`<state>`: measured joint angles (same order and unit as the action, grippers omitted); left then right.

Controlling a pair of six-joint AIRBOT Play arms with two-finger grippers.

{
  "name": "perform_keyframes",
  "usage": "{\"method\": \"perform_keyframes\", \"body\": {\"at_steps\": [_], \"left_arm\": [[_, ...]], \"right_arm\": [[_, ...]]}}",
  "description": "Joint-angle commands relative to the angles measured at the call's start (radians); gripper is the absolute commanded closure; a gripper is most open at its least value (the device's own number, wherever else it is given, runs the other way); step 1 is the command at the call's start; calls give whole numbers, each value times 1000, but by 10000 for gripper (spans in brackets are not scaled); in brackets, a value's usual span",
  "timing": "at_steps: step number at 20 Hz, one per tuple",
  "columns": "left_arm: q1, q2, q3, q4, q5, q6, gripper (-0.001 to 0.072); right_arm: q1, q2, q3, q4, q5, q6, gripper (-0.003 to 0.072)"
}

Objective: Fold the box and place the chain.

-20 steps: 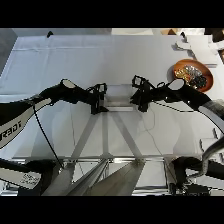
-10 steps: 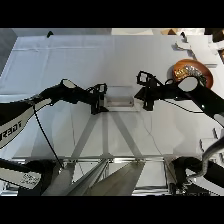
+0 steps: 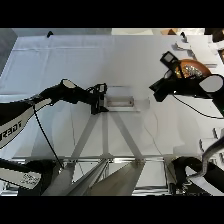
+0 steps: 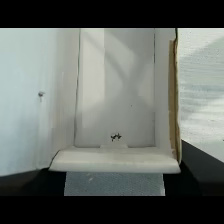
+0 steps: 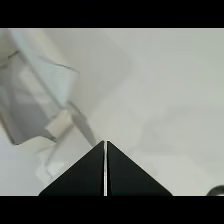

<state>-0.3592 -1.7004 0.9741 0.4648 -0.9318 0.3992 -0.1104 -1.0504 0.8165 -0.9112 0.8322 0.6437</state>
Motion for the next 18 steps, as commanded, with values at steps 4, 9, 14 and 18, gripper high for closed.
{"method": "perform_keyframes", "body": {"at_steps": [4, 9, 14, 18], "left_arm": [[0, 0, 0, 0, 0, 0, 453], [0, 0, 0, 0, 0, 0, 453], [0, 0, 0, 0, 0, 0, 453], [0, 0, 0, 0, 0, 0, 453]], "right_arm": [[-164, -167, -3, -8, 189, 298, 679], [-144, -380, -6, 37, 301, 302, 679], [-77, -446, -6, 175, 306, 290, 679], [-63, -444, -6, 317, 356, 254, 679]]}}
